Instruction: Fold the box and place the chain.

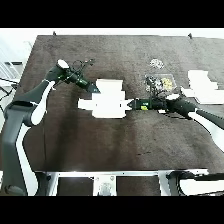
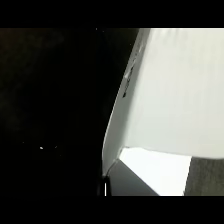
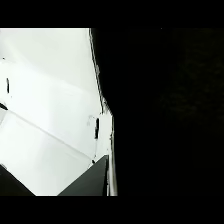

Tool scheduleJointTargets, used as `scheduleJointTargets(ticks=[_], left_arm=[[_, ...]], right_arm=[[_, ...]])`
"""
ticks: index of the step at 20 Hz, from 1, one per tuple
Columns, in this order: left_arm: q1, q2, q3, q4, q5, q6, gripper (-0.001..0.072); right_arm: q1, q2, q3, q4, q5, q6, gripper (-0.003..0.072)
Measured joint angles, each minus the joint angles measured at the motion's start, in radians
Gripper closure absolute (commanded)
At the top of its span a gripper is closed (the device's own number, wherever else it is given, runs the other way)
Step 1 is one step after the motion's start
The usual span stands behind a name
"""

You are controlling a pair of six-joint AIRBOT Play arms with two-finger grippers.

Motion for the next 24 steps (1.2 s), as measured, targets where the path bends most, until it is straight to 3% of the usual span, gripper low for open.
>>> scheduleJointTargets(ticks=[1, 2, 3, 9, 13, 20, 24], left_arm=[[-0.001, 0.0, 0.0, 0.009, -0.015, 0.022, 0.069], [0.0, -0.001, 0.0, 0.005, -0.025, 0.048, 0.0692], [0.0, 0.0, 0.0, 0.002, -0.048, 0.085, 0.0693], [0.0, 0.023, -0.006, -0.009, -0.132, 0.294, 0.0696], [0.0, 0.085, -0.065, -0.026, -0.117, 0.415, 0.0696], [0.0, 0.281, -0.377, -0.092, 0.095, 0.664, 0.0695], [0.0, 0.321, -0.495, -0.122, 0.198, 0.776, 0.0695]], right_arm=[[-0.005, 0.0, 0.0, -0.004, 0.0, 0.0, 0.0259], [-0.013, 0.0, 0.0, -0.002, 0.001, -0.001, 0.0165], [-0.023, 0.002, 0.0, -0.001, 0.003, -0.001, 0.0151], [-0.176, 0.037, 0.0, 0.016, 0.044, 0.001, 0.0151], [-0.259, 0.046, 0.0, 0.032, 0.117, 0.003, 0.0151], [-0.28, 0.08, 0.0, 0.053, 0.158, -0.029, 0.0151], [-0.274, 0.097, 0.0, 0.058, 0.175, -0.035, 0.0151]])
